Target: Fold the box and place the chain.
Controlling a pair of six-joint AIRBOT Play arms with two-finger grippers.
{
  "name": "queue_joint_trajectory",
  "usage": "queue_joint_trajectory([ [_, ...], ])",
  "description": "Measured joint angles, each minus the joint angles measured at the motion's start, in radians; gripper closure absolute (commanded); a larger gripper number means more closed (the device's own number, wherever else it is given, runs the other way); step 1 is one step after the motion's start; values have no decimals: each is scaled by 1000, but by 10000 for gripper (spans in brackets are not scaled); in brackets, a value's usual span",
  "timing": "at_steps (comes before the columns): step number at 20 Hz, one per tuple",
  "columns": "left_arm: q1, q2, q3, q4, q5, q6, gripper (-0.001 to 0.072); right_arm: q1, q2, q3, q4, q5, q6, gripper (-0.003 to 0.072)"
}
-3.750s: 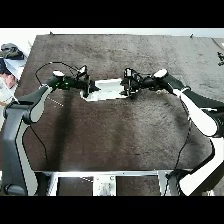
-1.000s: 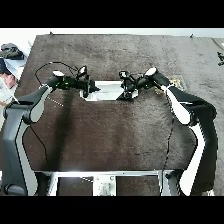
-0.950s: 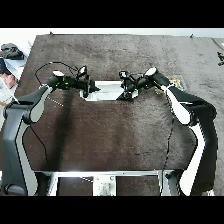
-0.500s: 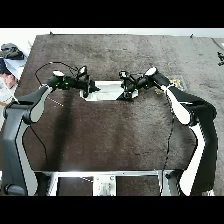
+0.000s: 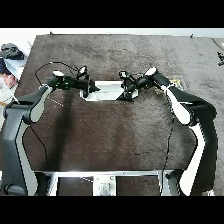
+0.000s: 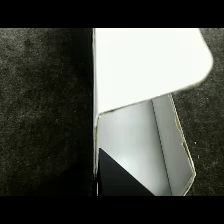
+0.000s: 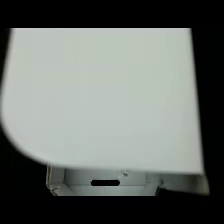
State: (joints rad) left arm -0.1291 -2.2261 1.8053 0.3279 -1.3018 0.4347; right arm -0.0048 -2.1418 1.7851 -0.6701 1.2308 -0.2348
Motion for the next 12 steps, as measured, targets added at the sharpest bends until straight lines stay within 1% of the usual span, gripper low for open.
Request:
queue_joint_trajectory([
  [1,0,0,0,-1,-3,0,672,0,0,0,0,0,0,368],
  [2,0,0,0,-6,-8,0,465,0,0,0,0,0,0,368],
  [3,0,0,0,-1,-11,0,406,0,0,0,0,0,-1,368],
  [4,0,-1,-1,-5,-14,-6,424,0,0,0,0,0,-1,368],
  [9,6,5,2,-19,-35,-36,424,0,0,0,0,0,-1,368],
  [12,40,23,2,-19,-64,-78,423,0,0,0,0,0,0,368],
])
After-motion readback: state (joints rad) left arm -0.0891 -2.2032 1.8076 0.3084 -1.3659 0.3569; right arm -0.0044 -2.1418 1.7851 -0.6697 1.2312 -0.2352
